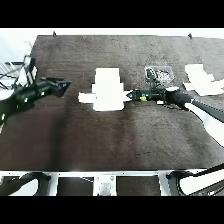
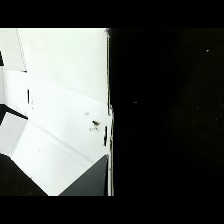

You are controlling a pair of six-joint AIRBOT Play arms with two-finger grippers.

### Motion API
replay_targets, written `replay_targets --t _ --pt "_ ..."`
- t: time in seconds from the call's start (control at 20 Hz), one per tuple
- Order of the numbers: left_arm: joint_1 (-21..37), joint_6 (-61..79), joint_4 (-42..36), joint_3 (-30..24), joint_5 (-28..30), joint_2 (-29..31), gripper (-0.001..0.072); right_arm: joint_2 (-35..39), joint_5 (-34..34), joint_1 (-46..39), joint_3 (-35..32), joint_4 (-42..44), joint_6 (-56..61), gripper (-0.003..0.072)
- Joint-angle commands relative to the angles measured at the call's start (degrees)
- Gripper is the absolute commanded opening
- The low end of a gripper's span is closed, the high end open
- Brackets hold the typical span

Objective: Fold the box and place the chain.

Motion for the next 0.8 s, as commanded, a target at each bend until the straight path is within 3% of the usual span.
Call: replay_targets --t 0.0,0.2,0.4,0.6,0.75 --pt "0.0 -19.8 14.0 19.7 -15.0 -16.7 0.0475 0.0 0.0 0.0 0.0 0.0 -0.1 0.0009" --pt "-3.8 -29.9 22.0 40.3 -21.5 -30.6 0.0475 0.0 0.0 0.1 -0.2 0.0 -0.1 0.0009" --pt "-9.2 -40.0 32.3 57.6 -26.7 -42.4 0.0466 -0.2 -0.2 0.1 -0.3 0.0 -0.1 0.001" --pt "-11.7 -42.6 32.3 67.6 -31.5 -51.7 0.0468 -0.2 -0.2 0.1 -0.3 0.0 -0.1 0.001" --pt "-12.3 -43.6 33.5 68.7 -30.6 -54.6 0.0467 -0.2 -0.2 0.1 -0.3 0.0 -0.2 0.0011"
